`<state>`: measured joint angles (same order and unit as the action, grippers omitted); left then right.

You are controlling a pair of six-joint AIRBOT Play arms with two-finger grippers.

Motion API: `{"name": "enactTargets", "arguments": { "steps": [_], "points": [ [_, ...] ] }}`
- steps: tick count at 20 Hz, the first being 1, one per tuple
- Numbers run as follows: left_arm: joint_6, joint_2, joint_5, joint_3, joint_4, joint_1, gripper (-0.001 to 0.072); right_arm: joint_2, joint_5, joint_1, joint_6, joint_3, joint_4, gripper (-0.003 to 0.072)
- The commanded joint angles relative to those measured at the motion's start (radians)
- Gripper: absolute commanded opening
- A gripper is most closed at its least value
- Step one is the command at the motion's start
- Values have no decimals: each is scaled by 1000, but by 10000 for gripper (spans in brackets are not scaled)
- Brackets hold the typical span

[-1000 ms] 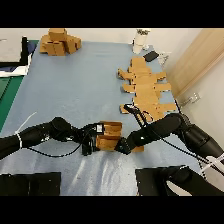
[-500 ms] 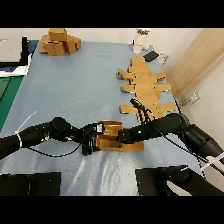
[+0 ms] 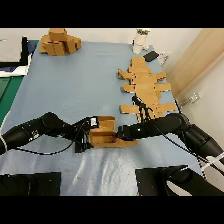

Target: Fold the box.

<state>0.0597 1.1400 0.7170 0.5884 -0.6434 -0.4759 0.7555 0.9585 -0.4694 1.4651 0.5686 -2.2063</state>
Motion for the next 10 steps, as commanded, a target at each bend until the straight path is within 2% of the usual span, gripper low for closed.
{"name": "enactTargets", "arguments": {
  "steps": [1,5,10],
  "points": [
    [70,-13,42,-14,-47,10,521,0,-18,0,-2,-1,6,12],
    [70,-13,-48,-55,-47,9,521,0,-18,0,1,-1,11,12],
    [68,-10,-73,-62,-11,8,522,0,-20,0,2,-1,39,11]
  ]
}}
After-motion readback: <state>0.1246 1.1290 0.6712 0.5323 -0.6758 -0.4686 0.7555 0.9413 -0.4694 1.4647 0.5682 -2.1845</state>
